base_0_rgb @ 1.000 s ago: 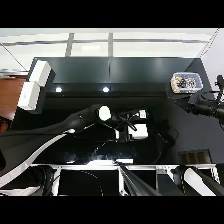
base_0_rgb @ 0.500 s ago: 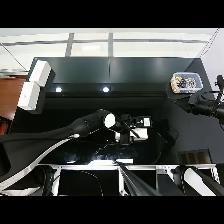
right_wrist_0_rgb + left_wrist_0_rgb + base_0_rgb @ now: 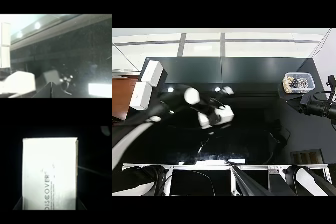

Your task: Fold the box and place the chain.

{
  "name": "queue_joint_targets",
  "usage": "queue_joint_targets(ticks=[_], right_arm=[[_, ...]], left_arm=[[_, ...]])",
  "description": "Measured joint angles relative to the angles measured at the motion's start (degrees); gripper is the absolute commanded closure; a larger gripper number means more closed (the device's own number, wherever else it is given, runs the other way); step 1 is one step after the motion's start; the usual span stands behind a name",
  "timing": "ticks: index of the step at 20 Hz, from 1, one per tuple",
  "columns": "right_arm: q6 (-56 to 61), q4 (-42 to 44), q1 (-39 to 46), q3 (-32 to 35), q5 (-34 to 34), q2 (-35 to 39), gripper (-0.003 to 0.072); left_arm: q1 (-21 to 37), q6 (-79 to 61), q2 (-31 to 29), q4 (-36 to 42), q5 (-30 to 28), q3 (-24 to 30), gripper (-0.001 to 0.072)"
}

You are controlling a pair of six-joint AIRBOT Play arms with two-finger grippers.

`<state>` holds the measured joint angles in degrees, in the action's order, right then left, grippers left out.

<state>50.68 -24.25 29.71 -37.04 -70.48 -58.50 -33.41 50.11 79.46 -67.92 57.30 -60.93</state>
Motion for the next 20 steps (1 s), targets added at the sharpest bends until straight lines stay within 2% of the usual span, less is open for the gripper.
queue_joint_targets(ticks=[5, 12, 16, 20], right_arm=[[-0.11, 0.0, -0.07, 0.0, -0.44, 0.0, 0.067], [-0.17, 0.0, -0.59, 0.0, -0.76, 0.0, 0.067], [-0.17, 0.0, -0.66, 0.0, -0.81, -0.02, 0.067], [-0.17, -0.02, -0.66, 0.0, -1.09, 0.0, 0.067]], left_arm=[[20.5, 7.34, -7.04, -3.21, 12.9, 1.57, 0.041], [48.15, 9.86, -16.0, -10.86, 23.19, 7.19, 0.041], [61.57, 10.05, -17.88, -16.24, 24.06, 8.44, 0.0411], [71.3, 5.18, -18.4, -14.21, 18.14, 9.99, 0.0412]])
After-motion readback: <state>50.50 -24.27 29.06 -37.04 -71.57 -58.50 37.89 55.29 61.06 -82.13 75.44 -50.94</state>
